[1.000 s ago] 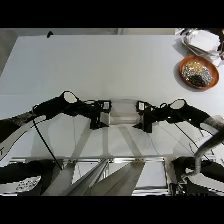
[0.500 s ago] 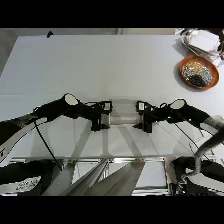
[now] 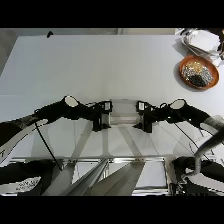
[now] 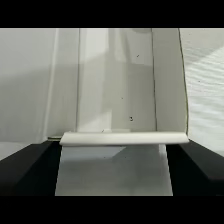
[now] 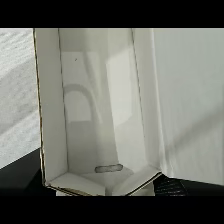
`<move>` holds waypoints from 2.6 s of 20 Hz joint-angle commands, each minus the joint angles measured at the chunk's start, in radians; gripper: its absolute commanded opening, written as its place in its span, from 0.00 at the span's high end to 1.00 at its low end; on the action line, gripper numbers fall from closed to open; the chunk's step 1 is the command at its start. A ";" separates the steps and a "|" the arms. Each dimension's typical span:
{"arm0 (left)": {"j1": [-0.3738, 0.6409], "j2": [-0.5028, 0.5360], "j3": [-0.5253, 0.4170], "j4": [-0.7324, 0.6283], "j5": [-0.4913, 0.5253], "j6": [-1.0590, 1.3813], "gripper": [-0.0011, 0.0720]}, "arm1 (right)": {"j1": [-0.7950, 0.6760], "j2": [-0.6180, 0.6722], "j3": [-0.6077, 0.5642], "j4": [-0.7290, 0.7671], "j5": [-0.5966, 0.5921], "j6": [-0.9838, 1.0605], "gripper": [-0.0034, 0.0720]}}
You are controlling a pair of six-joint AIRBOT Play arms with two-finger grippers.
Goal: Fold the box and place the chain.
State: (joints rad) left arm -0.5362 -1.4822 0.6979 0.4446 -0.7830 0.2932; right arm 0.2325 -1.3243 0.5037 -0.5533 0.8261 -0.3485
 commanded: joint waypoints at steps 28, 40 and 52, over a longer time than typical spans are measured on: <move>-0.033 -0.031 -0.003 -0.055 0.009 0.047 0.70 | 0.000 0.000 0.001 0.000 0.000 0.000 0.42; -0.033 -0.031 -0.003 -0.055 0.009 0.047 0.70 | 0.000 0.000 0.001 0.002 0.021 0.000 0.42; -0.033 -0.031 -0.003 -0.055 0.009 0.047 0.70 | 0.000 0.227 0.002 -0.356 0.035 0.304 0.01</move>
State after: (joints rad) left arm -0.5690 -1.5139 0.6960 0.3889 -0.7738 0.3397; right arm 0.2325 -1.1721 0.5045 -0.7277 0.8532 -0.1909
